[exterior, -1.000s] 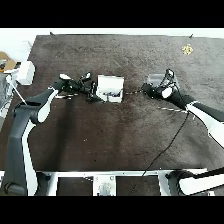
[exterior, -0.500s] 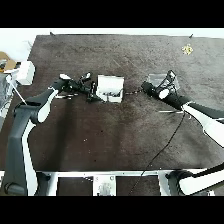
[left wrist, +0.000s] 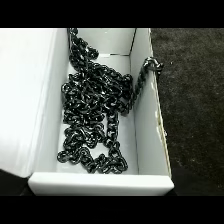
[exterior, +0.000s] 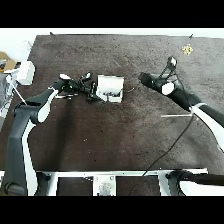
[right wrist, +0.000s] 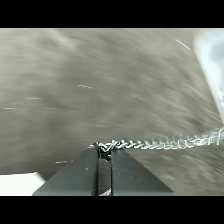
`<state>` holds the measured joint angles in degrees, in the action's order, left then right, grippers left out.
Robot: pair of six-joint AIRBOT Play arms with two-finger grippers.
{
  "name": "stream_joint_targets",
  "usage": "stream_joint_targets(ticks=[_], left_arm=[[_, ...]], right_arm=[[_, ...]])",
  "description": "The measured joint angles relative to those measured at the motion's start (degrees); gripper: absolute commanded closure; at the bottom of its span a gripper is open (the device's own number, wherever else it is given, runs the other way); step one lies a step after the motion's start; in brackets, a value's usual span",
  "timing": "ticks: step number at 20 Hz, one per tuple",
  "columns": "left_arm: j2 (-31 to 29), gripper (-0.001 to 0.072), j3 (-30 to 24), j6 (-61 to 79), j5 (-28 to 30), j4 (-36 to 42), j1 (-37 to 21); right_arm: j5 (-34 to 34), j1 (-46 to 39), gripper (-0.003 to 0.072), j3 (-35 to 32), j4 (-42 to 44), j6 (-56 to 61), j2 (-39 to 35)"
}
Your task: Fold the box and place the chain.
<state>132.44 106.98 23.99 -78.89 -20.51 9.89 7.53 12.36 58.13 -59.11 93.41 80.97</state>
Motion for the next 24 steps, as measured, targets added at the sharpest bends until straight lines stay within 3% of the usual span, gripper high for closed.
stream_joint_targets(ticks=[5,10,15,22,23,24], left_arm=[[0.00,0.0484,0.00,0.00,0.00,0.00,0.00],[0.00,0.0484,0.00,0.00,0.00,0.00,0.00],[0.00,0.0484,0.00,-0.02,0.00,0.02,0.00],[0.00,0.0484,0.00,0.00,-0.02,0.02,0.00],[0.00,0.0484,0.00,-0.02,-0.02,0.02,0.00],[0.00,0.0484,0.00,0.00,0.00,0.02,0.00]], right_arm=[[0.48,5.05,0.0685,0.90,-4.55,-0.70,-11.52],[-2.08,12.92,0.0686,6.29,-9.20,-0.87,-14.53],[-2.95,17.62,0.0686,9.73,-11.78,-0.20,-10.34],[2.10,20.87,0.0680,10.47,-12.11,4.17,2.05],[2.93,21.09,0.0514,10.40,-12.17,4.48,3.32],[3.85,20.98,0.0407,10.25,-12.35,4.76,4.15]])
